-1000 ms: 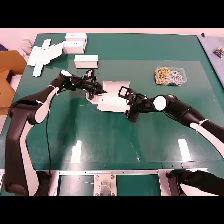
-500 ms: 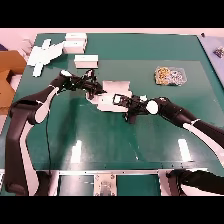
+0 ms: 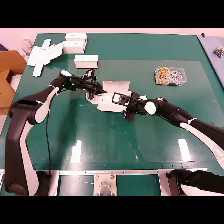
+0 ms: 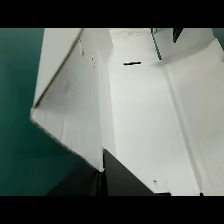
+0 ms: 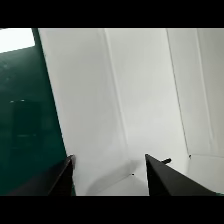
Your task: Fold the box and place the chain.
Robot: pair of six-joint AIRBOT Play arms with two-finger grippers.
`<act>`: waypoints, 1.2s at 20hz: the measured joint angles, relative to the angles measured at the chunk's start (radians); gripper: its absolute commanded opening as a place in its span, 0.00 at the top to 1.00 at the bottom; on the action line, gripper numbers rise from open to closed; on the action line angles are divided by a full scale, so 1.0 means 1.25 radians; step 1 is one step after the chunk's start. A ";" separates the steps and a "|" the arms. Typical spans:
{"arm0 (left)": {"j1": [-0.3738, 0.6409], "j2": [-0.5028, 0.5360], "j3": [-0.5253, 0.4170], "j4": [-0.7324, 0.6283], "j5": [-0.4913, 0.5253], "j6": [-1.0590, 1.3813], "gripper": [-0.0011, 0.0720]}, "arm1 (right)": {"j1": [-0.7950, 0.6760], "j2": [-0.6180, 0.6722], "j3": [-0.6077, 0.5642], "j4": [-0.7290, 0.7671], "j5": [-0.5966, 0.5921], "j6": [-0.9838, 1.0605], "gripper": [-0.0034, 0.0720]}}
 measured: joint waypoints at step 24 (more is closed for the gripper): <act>0.000 0.000 0.000 0.000 0.000 0.000 0.96 | -0.003 0.002 -0.019 0.029 0.016 -0.016 0.15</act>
